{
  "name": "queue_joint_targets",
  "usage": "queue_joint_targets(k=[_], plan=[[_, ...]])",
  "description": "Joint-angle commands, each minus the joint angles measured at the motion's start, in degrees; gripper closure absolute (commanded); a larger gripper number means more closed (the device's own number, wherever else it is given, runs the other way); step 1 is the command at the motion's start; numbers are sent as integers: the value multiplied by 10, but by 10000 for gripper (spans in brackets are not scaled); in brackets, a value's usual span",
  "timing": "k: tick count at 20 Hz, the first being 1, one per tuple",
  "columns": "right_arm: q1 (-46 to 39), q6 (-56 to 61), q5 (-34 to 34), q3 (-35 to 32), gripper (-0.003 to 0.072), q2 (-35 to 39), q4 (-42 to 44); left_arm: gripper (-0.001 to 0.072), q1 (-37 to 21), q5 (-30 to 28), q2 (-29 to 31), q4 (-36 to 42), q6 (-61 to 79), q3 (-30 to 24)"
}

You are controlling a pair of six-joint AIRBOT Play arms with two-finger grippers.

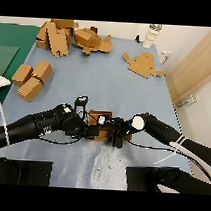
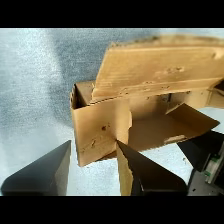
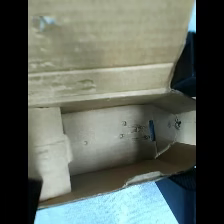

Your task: Fold the box.

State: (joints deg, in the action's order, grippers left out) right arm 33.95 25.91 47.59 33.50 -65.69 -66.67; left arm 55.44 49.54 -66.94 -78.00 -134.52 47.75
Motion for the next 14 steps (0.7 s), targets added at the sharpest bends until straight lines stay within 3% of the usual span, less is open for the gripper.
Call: queue_joint_targets(k=[1, 14], plan=[[0, 0, 0, 0, 245, 0, 0, 279, -1, -11, -7, -2, 1, 1], [0, 0, 0, 0, 244, 0, 0, 280, -1, 81, -120, -22, 12, 98]])
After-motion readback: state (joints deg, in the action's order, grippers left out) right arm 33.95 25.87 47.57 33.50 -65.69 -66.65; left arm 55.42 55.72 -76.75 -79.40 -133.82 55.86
